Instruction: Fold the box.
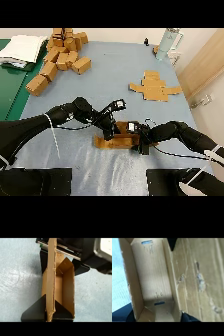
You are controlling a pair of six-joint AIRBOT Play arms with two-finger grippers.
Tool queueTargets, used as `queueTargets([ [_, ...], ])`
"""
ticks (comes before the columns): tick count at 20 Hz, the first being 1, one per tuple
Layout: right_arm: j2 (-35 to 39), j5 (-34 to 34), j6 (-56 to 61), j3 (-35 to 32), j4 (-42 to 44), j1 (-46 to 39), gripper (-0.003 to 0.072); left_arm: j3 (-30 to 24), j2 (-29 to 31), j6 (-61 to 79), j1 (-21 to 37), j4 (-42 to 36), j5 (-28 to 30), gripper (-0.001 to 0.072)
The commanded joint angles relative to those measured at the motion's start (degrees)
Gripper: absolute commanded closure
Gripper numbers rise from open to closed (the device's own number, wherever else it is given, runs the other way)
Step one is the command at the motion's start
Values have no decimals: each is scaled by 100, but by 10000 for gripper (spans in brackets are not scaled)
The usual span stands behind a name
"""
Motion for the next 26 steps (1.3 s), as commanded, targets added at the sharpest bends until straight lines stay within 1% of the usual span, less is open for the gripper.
queueTargets([
  [1,-35,-2,7,-4,-7,0,118,7,2,0,-9,4,59,695],
  [12,-37,-2,7,-4,-7,0,118,7,2,0,-13,2,48,695],
  [14,-37,-7,7,-4,-7,0,118,7,0,0,-13,2,-37,695],
  [17,-35,-7,11,-4,4,0,104,7,0,0,-13,4,-83,695],
  [18,-28,-9,33,-4,9,0,55,7,0,0,-13,4,-83,695],
  [19,-17,-7,146,-2,4,0,-22,7,0,0,-13,4,-83,695],
  [26,118,-31,223,9,-4,0,-22,7,0,0,-13,4,-85,695],
])
